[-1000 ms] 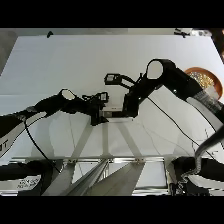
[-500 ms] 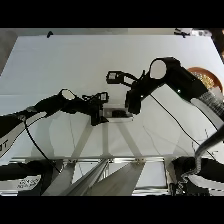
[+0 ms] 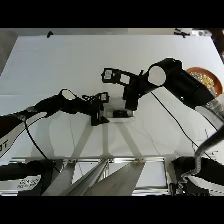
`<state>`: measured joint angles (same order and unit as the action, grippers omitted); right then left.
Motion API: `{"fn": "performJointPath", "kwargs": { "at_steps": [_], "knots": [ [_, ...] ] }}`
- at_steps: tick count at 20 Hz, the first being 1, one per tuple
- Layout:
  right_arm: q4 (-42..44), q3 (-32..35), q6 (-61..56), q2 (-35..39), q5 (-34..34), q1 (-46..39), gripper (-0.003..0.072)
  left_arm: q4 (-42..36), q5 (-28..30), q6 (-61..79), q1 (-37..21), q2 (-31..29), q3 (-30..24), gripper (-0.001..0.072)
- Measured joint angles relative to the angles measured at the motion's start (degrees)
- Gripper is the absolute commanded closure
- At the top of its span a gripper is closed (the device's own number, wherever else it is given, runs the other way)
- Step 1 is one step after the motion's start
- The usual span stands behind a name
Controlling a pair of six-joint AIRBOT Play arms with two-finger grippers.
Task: Fold the box and place the chain.
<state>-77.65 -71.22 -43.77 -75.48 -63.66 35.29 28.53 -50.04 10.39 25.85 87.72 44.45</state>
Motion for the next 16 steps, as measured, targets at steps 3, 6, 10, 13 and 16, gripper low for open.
{"fn": "performJointPath", "kwargs": {
  "at_steps": [3, 6, 10, 13, 16],
  "knots": [
    [-1.2, 3.2, -1.1, 1.9, 4.1, 1.3, 0.0680, 0.6, 0.1, -0.1, 0.0, 0.0, 0.0, 0.0326],
    [-2.8, 7.9, -1.7, 3.3, 7.7, 2.4, 0.0679, 1.0, 0.0, -0.2, 0.0, 0.0, 0.0, 0.0326],
    [-2.9, 12.7, -2.1, 4.0, 10.2, 3.0, 0.0679, 1.1, 0.0, 0.1, 0.0, 0.0, 0.0, 0.0326],
    [-1.1, 14.1, -2.2, 4.1, 10.2, 3.2, 0.0674, 1.2, -0.9, 0.2, 0.0, 0.0, -0.1, 0.0326],
    [2.4, 14.6, -1.5, 4.2, 7.9, 3.3, 0.0532, 1.0, -0.8, 0.0, 0.0, 0.0, -0.1, 0.0326]
  ]
}}
